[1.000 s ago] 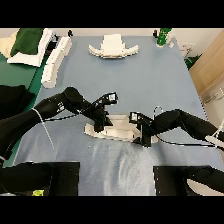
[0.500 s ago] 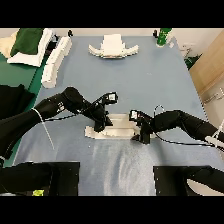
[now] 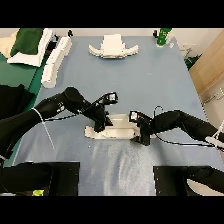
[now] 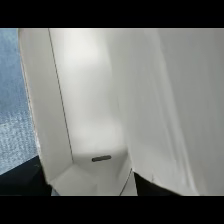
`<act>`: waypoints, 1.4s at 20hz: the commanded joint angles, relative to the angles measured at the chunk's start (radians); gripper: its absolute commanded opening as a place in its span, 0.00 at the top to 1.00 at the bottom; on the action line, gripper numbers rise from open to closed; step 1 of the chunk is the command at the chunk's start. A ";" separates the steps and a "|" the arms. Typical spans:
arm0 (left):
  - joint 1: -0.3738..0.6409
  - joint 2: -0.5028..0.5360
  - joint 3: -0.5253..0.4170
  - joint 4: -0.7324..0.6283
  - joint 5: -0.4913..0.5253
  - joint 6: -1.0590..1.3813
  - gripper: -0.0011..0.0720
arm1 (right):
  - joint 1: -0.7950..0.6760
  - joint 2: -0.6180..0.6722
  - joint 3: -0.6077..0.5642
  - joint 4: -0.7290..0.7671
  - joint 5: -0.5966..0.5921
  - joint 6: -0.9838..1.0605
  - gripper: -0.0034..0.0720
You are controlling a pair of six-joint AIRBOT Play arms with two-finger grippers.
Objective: Fold the box.
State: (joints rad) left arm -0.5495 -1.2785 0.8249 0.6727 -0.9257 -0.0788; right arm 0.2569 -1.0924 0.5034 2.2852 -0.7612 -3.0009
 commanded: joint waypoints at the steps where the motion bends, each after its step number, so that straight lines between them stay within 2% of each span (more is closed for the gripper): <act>1: 0.001 0.000 0.001 0.000 0.001 0.001 0.97 | 0.001 0.020 -0.001 -0.003 -0.007 0.000 0.02; 9: 0.001 0.000 0.001 0.000 0.001 0.000 0.97 | 0.001 0.046 -0.023 -0.006 0.021 0.000 0.02; 16: 0.001 0.000 0.001 0.000 0.001 0.000 0.97 | 0.016 0.010 -0.023 0.003 0.043 0.000 0.02; 18: 0.001 0.000 0.001 0.000 0.001 0.000 0.97 | 0.031 0.009 -0.023 -0.001 0.042 0.000 0.11; 20: 0.001 0.000 0.001 0.000 0.001 0.000 0.97 | 0.032 0.005 -0.023 -0.003 0.042 0.000 0.11; 22: 0.001 0.000 0.001 0.000 0.001 0.001 0.97 | 0.031 0.002 -0.023 -0.007 0.037 0.000 0.26; 28: 0.001 0.000 0.001 0.000 0.001 0.001 0.97 | 0.030 0.003 -0.023 -0.015 0.038 0.000 0.27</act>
